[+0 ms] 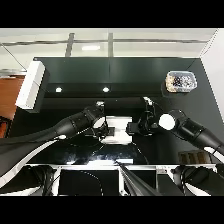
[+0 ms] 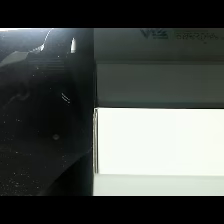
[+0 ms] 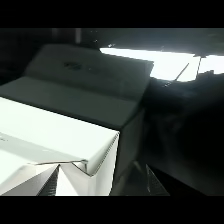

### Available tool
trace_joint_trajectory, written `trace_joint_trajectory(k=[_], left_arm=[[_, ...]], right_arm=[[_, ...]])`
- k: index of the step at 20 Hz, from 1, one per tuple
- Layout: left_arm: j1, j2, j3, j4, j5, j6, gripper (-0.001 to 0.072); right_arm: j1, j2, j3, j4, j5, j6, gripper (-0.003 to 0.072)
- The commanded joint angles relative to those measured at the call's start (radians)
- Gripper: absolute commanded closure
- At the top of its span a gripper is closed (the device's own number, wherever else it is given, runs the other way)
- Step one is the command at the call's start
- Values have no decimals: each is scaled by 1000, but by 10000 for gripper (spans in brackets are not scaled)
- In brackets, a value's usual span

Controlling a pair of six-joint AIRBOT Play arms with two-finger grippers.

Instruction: Fold the box and place the chain.

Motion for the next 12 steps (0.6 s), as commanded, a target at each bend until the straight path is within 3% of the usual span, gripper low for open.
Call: trace_joint_trajectory(k=[1,5,6,12], left_arm=[[0,0,1,4,5,0,678],[0,0,1,5,3,1,678],[0,0,1,5,3,1,678],[0,0,1,5,5,0,678]], right_arm=[[68,-43,83,-152,65,126,80],[165,-163,192,-236,175,239,131],[182,-182,203,-271,188,277,197],[205,-207,207,-326,218,364,200]])
